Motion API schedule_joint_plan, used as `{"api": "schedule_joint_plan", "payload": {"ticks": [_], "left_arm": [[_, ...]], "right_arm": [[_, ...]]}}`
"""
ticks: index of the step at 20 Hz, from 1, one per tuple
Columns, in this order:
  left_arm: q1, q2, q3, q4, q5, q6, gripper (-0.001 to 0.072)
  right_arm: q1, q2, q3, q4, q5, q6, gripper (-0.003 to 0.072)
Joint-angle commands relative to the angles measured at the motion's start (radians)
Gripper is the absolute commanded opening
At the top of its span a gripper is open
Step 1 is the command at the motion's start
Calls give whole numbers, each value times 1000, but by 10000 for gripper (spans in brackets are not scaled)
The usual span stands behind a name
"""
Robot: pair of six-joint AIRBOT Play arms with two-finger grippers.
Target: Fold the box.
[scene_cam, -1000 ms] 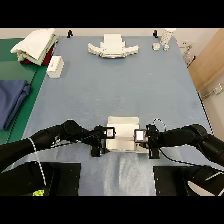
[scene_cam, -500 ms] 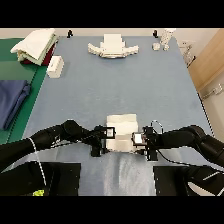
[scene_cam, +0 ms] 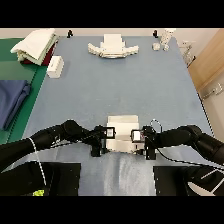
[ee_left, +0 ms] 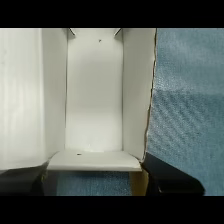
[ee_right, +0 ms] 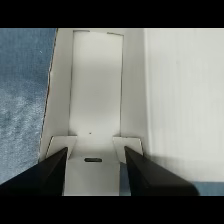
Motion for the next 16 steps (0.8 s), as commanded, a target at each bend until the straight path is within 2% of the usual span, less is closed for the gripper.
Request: {"api": "schedule_joint_plan", "payload": {"ticks": [1,16], "left_arm": [[0,0,0,0,0,0,473],[0,0,0,0,0,0,473]], "right_arm": [[1,-2,1,4,3,0,600],[0,0,1,-11,4,23,617]]}}
